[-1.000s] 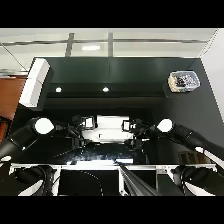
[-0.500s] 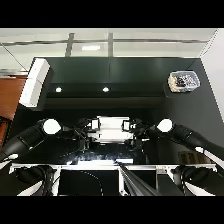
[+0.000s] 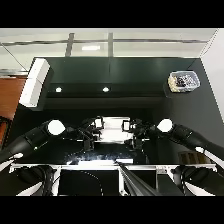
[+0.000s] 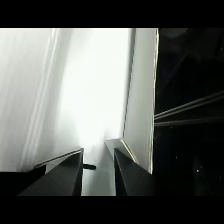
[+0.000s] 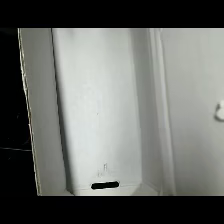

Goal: Fold the box and place the chain.

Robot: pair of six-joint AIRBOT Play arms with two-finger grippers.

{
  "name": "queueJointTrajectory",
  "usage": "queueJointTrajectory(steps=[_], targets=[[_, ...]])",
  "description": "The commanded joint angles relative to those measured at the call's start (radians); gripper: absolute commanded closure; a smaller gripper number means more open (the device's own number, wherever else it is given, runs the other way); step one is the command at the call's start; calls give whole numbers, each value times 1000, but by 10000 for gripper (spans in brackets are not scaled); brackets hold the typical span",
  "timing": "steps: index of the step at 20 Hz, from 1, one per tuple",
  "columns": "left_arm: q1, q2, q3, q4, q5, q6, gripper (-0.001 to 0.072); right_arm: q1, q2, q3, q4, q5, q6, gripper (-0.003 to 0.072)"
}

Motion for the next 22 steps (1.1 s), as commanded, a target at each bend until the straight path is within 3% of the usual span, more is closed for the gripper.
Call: queueJointTrajectory(steps=[1,4,5,6,8,9,10,11,12,13,16,18,20,22], targets=[[-8,-12,1,-29,16,1,473,1,-1,0,2,0,2,202],[-9,-12,1,-25,16,1,492,1,-1,0,2,0,2,202],[-9,-12,1,-25,18,1,448,1,-1,0,2,0,2,202],[-9,-12,1,-25,16,1,290,1,-1,0,2,0,2,202],[-9,-12,1,-10,16,1,267,1,-1,0,2,0,2,202],[-9,-12,1,7,7,0,334,1,-1,0,2,0,2,202],[-9,-10,2,38,3,0,517,1,-1,0,2,-1,2,202],[-8,-4,6,82,-6,-9,609,1,-1,0,2,-1,2,202],[5,9,19,146,-33,-50,680,1,-1,0,2,-2,2,202],[31,31,35,214,-56,-134,679,1,-1,0,2,-2,2,202],[194,130,67,387,-119,-421,680,1,-1,0,2,-2,2,202],[386,193,67,401,-182,-768,679,1,-1,0,2,-2,2,202],[602,203,66,402,-348,-977,679,1,-1,0,2,-2,2,202],[767,193,51,395,-502,-975,680,1,-1,0,2,-2,2,202]])
